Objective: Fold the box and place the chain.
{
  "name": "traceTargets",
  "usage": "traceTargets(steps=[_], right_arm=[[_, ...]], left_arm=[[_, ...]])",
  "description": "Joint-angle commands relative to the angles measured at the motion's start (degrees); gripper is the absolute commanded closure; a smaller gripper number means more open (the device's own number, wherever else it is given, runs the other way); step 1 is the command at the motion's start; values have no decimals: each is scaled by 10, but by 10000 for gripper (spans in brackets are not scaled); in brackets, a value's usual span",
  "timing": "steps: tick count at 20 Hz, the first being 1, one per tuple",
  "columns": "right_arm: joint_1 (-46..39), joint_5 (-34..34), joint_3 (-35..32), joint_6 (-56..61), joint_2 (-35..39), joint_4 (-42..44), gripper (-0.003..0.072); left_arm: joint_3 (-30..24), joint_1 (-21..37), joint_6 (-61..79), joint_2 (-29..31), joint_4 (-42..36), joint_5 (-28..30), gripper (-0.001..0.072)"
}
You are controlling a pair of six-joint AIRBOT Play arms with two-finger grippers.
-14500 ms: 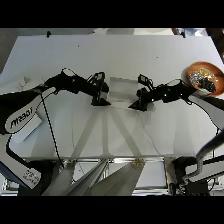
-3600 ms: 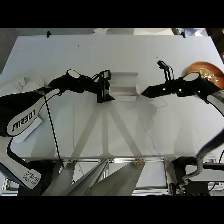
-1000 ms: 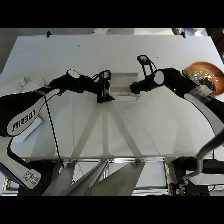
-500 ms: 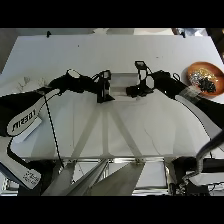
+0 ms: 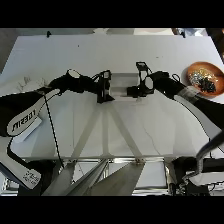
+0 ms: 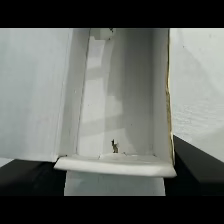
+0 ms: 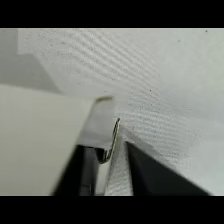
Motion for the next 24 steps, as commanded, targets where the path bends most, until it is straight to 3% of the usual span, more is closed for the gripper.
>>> traceTargets(steps=[1,6,12,16,19,24], right_arm=[[0,-4,6,3,9,5,285],[-44,7,8,-42,85,-7,285],[-195,59,8,-164,174,-12,286],[-325,47,8,-223,174,-12,286],[-401,2,8,-243,162,-33,290],[-481,-28,29,-243,71,-42,329]], left_arm=[[0,0,-3,0,-3,0,429],[0,0,-3,0,-3,0,429],[0,0,-3,0,-3,0,429],[0,0,-3,0,-3,0,429],[0,0,-3,0,-3,0,429],[0,0,-3,0,-3,0,429]])
